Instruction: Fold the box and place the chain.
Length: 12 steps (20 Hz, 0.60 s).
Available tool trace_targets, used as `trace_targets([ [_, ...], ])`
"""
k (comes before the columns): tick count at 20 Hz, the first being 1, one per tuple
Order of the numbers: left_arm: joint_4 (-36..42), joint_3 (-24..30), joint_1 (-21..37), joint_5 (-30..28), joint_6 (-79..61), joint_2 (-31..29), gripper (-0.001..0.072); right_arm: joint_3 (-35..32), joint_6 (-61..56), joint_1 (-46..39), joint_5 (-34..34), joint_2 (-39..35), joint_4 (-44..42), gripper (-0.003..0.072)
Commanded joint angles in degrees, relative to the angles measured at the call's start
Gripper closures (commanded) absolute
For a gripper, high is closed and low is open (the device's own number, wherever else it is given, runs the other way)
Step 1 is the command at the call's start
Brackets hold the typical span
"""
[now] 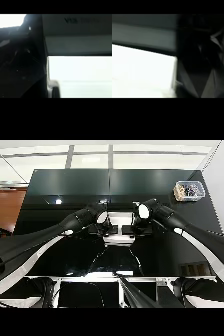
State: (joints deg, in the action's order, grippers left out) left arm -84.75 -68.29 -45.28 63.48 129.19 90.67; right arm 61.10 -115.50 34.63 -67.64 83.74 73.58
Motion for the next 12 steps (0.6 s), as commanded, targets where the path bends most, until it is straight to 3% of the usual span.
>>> trace_targets([
  [1, 0.2, 0.0, 0.0, 0.0, 0.2, 0.0, 0.0679, 0.1, 0.8, -0.5, -0.5, -0.4, 0.0, 0.0271],
  [7, 0.2, 0.0, 0.0, 0.0, 0.2, 0.0, 0.0679, 0.1, 6.0, -1.8, -4.0, -7.3, 1.7, 0.0272],
  [12, 0.2, 0.0, 0.1, 0.0, 0.2, 0.0, 0.0679, 0.0, 4.0, -0.6, -0.8, -4.3, 1.5, 0.0273],
])
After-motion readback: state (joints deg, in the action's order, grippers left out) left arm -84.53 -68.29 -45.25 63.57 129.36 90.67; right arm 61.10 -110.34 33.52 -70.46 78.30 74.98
